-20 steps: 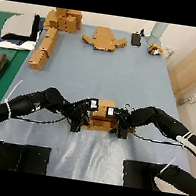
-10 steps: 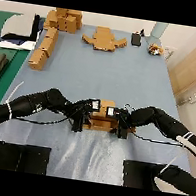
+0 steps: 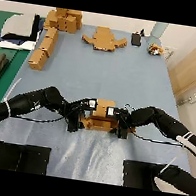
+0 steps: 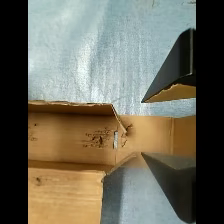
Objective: Fold the box.
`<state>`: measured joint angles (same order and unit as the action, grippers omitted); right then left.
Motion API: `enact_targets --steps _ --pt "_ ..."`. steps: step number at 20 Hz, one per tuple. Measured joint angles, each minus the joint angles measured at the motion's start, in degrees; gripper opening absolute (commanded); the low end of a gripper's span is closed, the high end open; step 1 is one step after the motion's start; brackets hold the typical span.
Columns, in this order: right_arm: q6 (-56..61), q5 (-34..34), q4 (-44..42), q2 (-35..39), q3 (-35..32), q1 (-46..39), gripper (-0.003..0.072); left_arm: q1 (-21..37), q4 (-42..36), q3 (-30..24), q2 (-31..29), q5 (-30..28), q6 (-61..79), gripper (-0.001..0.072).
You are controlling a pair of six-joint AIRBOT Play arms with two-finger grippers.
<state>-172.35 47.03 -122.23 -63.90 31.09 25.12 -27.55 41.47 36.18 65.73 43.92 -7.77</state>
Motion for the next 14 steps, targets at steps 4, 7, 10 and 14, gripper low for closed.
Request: enact_targets --steps 4,7,10,14 --pt "-0.02 0.00 0.00 0.00 0.00 0.00 0.0432 -0.02 -0.59 0.48 0.00 -1.90 -0.59 0.0431" --pt "-0.02 0.00 -0.02 0.00 0.00 0.00 0.0432 -0.85 -1.09 1.40 0.00 -2.67 -0.63 0.0305" --pt "-0.02 0.00 0.00 0.00 0.00 0.00 0.0432 -1.81 -1.38 1.90 0.24 -3.10 -0.66 0.0282" --pt "-0.02 0.00 0.00 0.00 0.00 0.00 0.0432 -3.28 -2.29 2.29 1.75 -3.78 -0.59 0.0277"
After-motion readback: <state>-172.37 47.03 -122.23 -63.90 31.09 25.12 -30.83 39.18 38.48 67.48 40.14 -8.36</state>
